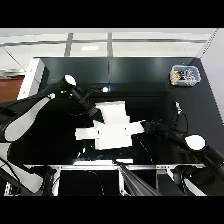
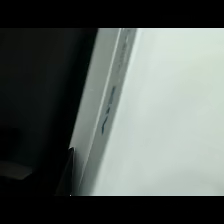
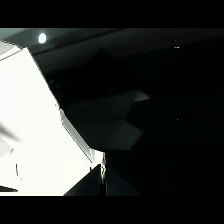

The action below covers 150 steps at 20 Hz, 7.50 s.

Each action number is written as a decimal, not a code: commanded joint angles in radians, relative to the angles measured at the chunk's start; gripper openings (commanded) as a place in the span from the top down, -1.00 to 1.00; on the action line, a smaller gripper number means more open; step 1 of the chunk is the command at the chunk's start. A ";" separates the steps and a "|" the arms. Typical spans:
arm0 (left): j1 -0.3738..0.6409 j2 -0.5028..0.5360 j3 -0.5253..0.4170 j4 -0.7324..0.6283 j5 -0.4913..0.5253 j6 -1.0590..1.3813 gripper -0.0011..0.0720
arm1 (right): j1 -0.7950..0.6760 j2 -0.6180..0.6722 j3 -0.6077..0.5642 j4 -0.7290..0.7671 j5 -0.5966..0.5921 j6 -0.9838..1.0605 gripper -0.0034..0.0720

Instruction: Fold the box and place the chain.

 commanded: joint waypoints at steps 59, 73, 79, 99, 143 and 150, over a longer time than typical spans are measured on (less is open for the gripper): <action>-0.167 0.225 -0.192 0.121 0.503 0.541 0.91 | 0.118 -0.149 0.212 -0.594 0.333 -0.974 -0.97; -0.167 0.225 -0.192 0.121 0.502 0.541 0.91 | 0.241 -0.301 0.212 -0.519 0.196 -1.062 -0.97; -0.167 0.225 -0.192 0.121 0.499 0.541 0.91 | 0.241 -0.300 0.215 -0.518 0.113 -1.054 -0.97; -0.167 0.225 -0.192 0.121 0.498 0.540 0.91 | -0.026 -0.329 0.331 -0.163 0.253 -1.253 -0.97; -0.171 0.225 -0.192 0.121 0.457 0.540 0.91 | 0.026 -0.559 0.339 -0.158 0.286 -1.379 -0.96; -0.171 0.225 -0.192 0.121 0.457 0.540 0.91 | 0.034 -0.559 0.339 -0.174 0.287 -1.376 -0.96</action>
